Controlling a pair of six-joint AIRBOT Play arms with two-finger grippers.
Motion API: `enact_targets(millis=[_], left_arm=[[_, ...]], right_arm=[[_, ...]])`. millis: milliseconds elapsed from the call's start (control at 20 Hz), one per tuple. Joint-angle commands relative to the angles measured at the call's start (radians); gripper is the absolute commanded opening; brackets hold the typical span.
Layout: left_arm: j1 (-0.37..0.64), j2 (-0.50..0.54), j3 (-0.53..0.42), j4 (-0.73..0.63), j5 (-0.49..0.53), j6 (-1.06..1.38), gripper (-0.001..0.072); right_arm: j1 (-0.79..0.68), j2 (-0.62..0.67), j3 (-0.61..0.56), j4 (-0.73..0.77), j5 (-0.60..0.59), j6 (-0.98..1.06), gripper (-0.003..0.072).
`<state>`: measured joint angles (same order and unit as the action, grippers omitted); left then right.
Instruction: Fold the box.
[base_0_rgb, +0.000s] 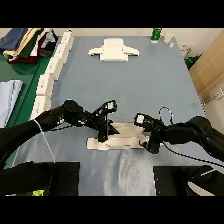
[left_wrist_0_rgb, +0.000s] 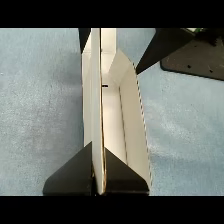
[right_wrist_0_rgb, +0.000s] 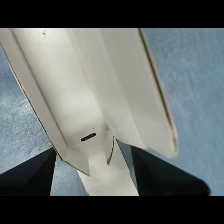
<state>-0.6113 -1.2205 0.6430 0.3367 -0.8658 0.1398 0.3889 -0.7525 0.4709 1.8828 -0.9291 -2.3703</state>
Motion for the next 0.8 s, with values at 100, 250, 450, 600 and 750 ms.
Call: enact_targets(millis=[100,250,450,600,750], left_arm=[[0.0,0.0,0.0,0.001,0.0,0.0,0.0014],[0.0,0.0,0.0,0.0,0.0,0.0,0.0014],[0.0,0.0,0.0,0.0,0.0,0.0,0.0014],[0.0,0.0,0.0,0.0,0.0,0.0,0.0014],[0.0,0.0,0.0,0.0,0.0,0.0,0.0014]], right_arm=[[-0.089,-0.097,0.0,0.214,-0.007,-0.352,0.072],[-0.089,-0.126,0.0,0.223,-0.038,-0.321,0.0719],[-0.089,-0.119,-0.001,0.175,-0.116,-0.292,0.0708],[-0.09,-0.13,-0.009,0.196,-0.058,-0.449,0.0709],[-0.129,-0.179,-0.011,0.261,-0.033,-0.57,0.0709]])
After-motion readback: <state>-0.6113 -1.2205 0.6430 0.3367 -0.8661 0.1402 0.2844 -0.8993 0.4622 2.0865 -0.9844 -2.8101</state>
